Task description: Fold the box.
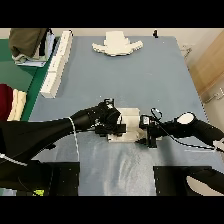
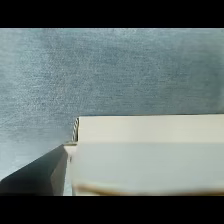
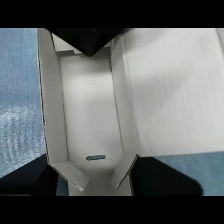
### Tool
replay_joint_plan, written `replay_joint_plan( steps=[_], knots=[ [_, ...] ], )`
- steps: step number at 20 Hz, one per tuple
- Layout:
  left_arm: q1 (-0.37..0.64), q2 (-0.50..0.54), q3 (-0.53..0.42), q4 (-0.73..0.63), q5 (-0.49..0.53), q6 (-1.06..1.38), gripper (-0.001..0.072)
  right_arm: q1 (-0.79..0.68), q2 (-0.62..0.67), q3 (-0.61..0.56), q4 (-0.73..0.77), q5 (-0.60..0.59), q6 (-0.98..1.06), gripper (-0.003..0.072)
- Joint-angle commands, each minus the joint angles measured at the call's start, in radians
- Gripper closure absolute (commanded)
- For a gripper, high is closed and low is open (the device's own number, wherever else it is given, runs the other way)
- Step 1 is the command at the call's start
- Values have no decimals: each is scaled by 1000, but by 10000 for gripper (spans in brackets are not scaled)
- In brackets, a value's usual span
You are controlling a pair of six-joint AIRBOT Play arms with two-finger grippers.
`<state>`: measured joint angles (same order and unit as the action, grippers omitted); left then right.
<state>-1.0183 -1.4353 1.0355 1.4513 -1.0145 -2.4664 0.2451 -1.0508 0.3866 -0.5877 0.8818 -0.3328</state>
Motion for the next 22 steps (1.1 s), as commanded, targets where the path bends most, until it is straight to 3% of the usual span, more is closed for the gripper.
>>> replay_joint_plan(
  steps=[1,2,3,11,13,14,18,22],
  knots=[
    [-14,-9,18,57,-36,-47,537,0,0,1,0,0,0,84],
    [-18,-9,24,68,-34,-46,675,0,0,1,0,0,0,84],
    [-21,-10,29,69,-28,-48,697,0,0,1,0,0,0,84],
    [-23,-11,35,61,-34,-54,680,0,0,1,0,0,0,84],
    [-23,-11,36,52,-36,-51,222,0,0,1,0,0,0,84],
    [-23,-10,37,51,-35,-52,179,0,0,1,0,0,0,84],
    [-22,-8,70,47,-53,-45,178,0,0,1,0,0,0,84],
    [11,29,158,30,-239,57,179,0,0,1,0,0,0,84]
  ],
)
